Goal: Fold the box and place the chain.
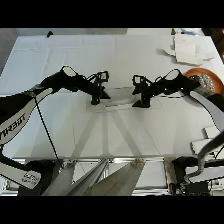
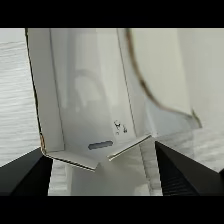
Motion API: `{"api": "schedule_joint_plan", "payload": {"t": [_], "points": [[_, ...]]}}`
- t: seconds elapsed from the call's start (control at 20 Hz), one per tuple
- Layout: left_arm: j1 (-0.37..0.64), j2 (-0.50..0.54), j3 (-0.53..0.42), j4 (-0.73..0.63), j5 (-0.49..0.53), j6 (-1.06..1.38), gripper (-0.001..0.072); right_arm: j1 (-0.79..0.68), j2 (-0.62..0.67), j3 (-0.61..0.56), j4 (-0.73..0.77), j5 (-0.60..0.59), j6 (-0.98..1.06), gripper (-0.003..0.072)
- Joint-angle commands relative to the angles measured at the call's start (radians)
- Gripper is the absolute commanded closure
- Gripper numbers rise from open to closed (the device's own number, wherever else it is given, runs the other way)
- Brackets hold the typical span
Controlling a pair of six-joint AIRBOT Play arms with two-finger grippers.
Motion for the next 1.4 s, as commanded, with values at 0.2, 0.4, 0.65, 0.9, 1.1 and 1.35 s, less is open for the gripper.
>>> {"api": "schedule_joint_plan", "payload": {"t": [0.2,0.4,0.65,0.9,1.1,1.35], "points": [[0.0,0.0,0.0,0.0,-0.001,0.001,0.0695,-0.01,-0.008,0.0,0.131,-0.024,-0.129,-0.0006],[0.0,0.0,0.0,0.0,-0.001,0.001,0.0695,-0.01,-0.009,0.0,0.126,0.014,-0.136,-0.0006],[0.0,0.0,0.0,0.0,-0.001,0.001,0.0695,-0.015,-0.042,0.0,0.123,0.042,-0.146,-0.0006],[0.0,0.0,0.0,0.0,-0.001,0.001,0.0695,-0.014,-0.071,0.0,0.091,0.096,-0.148,-0.0006],[0.0,0.0,0.0,0.0,-0.001,0.001,0.0695,-0.009,-0.071,0.0,0.151,0.105,-0.165,-0.0006],[0.0,0.0,0.0,0.0,-0.001,0.001,0.0695,-0.008,-0.071,0.0,0.144,0.095,-0.138,-0.0006]]}}
